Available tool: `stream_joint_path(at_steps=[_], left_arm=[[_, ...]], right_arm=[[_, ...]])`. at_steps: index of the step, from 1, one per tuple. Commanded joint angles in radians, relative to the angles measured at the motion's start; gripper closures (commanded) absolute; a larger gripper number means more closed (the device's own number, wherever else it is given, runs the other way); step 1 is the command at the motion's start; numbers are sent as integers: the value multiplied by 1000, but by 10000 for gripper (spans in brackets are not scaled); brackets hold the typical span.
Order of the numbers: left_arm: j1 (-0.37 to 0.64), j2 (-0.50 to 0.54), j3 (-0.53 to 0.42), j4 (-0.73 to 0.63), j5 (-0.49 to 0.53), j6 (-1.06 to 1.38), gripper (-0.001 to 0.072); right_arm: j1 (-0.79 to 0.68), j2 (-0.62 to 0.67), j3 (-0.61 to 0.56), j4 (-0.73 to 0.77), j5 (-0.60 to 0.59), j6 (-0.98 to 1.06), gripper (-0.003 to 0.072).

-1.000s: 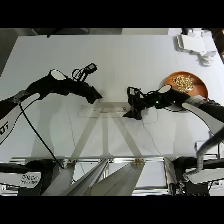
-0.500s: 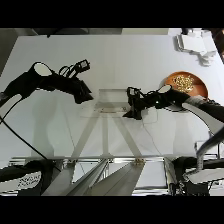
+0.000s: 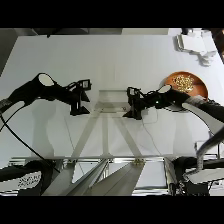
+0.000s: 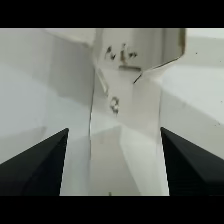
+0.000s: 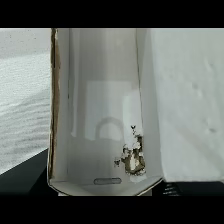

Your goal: Fold the box and place the chain.

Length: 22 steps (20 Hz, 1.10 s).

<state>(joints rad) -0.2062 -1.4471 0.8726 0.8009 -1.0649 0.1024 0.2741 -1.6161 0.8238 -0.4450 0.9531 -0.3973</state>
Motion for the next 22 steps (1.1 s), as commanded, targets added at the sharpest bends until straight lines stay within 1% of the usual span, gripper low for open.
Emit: stream_joint_path(at_steps=[1,3,8,9,10,11,12,14,16,19,20,21,22], left_arm=[[0,-14,-60,-143,80,212,84],[-5,-26,-61,-143,114,211,85],[-48,-55,-61,-177,64,212,85],[-55,-60,-61,-185,48,213,95],[-58,-63,-61,-185,38,213,183],[-58,-66,-61,-185,29,213,301],[-58,-66,-61,-183,29,213,386],[-58,-66,-61,-183,29,231,434],[-58,-66,-61,-188,30,300,434],[-58,-66,-61,-206,68,346,437],[-58,-66,-61,-206,76,347,464],[-58,-66,-61,-206,80,347,532],[-58,-66,-61,-207,83,347,573]], right_arm=[[1,0,1,0,0,0,215],[1,0,1,0,0,0,215],[1,0,1,0,1,0,215],[1,0,1,0,1,0,215],[1,0,1,0,0,0,215],[1,0,1,0,0,0,215],[1,0,1,0,0,0,215],[1,0,1,0,0,0,215],[1,0,1,0,1,0,215],[1,0,1,0,0,0,215],[1,0,1,0,0,0,215],[1,0,1,0,0,0,215],[1,0,1,0,0,0,215]])
